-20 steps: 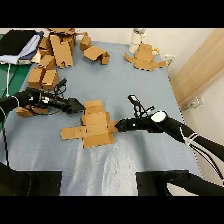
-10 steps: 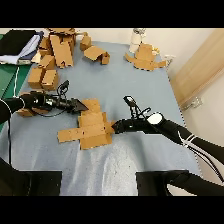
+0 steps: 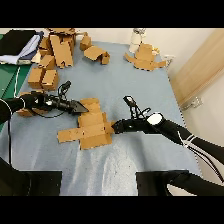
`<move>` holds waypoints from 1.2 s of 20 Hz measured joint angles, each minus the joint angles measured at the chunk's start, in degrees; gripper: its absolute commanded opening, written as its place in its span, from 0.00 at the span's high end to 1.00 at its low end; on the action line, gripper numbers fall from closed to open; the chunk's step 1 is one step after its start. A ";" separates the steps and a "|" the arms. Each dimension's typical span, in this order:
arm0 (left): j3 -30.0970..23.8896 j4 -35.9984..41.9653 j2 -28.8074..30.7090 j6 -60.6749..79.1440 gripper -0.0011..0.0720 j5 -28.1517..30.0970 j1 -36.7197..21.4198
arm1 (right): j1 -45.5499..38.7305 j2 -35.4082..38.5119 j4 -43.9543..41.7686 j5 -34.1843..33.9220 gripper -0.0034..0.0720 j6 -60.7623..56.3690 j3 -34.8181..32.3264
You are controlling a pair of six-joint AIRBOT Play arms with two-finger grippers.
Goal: Fold the box.
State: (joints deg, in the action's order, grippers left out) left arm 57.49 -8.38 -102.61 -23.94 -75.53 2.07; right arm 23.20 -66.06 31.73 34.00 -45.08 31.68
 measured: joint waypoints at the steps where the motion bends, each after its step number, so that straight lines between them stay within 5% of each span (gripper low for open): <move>1: 0.00 -0.35 -0.02 0.15 0.96 -0.15 -0.02 | 0.00 0.00 0.02 0.00 0.95 0.02 0.00; 7: 0.00 -0.66 -0.22 3.04 0.97 0.00 -0.02 | 0.00 0.00 0.04 -0.07 0.95 0.02 0.00; 10: 0.00 -0.50 -0.22 4.98 0.97 0.24 0.04 | 0.00 0.00 0.22 -0.07 0.64 0.04 -0.02; 18: 2.27 1.16 0.98 13.68 0.97 -3.89 2.45 | -6.80 2.27 1.77 -1.77 0.67 -12.92 0.48; 20: 2.62 1.55 2.60 17.51 0.97 -3.08 4.46 | -9.33 4.94 1.68 -3.02 0.84 -16.06 0.74; 24: 2.27 2.25 6.54 26.08 0.97 -1.73 8.46 | -12.22 11.02 0.92 -5.68 0.84 -19.08 0.94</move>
State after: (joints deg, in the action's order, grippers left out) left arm 59.77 -6.13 -96.07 2.13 -77.25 10.52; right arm 10.98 -55.05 32.64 28.32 -64.16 32.62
